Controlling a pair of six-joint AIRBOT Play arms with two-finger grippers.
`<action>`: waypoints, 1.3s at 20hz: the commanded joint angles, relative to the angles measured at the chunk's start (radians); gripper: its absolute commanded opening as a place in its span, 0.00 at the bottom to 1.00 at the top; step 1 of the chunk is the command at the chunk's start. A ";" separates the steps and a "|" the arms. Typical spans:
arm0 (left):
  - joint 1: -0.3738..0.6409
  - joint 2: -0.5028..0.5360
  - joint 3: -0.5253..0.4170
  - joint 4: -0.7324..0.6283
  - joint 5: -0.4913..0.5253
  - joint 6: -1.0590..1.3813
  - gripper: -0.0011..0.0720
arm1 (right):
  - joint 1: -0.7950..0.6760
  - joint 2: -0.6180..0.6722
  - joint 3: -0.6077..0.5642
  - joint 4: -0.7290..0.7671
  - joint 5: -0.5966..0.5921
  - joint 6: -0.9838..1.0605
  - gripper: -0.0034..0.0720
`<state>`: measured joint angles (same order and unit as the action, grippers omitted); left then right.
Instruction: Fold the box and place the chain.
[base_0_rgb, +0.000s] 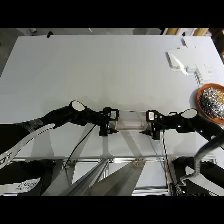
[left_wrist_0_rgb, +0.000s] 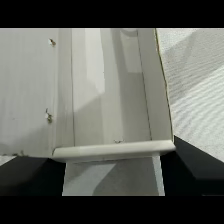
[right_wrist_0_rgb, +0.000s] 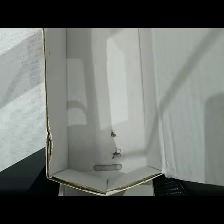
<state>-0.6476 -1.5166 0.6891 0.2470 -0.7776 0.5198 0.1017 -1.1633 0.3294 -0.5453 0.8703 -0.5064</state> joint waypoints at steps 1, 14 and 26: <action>0.000 -0.001 0.000 0.000 0.000 0.000 0.45 | 0.000 0.001 0.001 0.001 0.007 0.000 0.59; 0.000 -0.001 0.000 0.000 0.000 0.000 0.45 | 0.000 0.021 0.001 -0.008 0.007 0.015 0.93; -0.001 -0.001 0.000 0.000 0.000 0.000 0.45 | 0.000 0.308 0.002 -0.441 0.010 0.394 0.93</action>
<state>-0.6483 -1.5169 0.6891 0.2470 -0.7780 0.5198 0.1017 -0.9283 0.3302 -0.8589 0.8768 -0.2295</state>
